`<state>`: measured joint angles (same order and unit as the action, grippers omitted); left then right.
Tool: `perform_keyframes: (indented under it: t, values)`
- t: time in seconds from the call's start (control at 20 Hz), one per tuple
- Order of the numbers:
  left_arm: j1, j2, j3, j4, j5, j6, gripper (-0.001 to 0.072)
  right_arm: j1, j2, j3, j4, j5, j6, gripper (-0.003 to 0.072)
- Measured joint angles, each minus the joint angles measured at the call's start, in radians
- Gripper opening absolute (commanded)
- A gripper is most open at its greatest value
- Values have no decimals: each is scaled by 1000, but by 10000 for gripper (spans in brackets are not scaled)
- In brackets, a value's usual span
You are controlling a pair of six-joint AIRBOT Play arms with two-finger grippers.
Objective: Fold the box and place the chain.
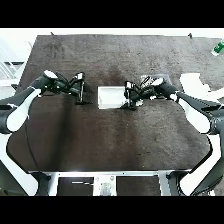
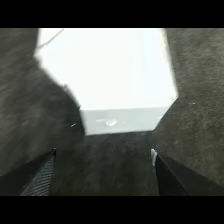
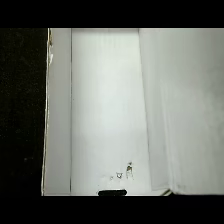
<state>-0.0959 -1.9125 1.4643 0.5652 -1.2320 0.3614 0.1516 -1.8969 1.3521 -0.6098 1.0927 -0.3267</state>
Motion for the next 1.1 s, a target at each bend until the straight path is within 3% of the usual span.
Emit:
perform_keyframes:
  t: [1.1]
  values:
    - [-69,-39,1,-24,40,40,720,0,0,0,0,0,-1,582]
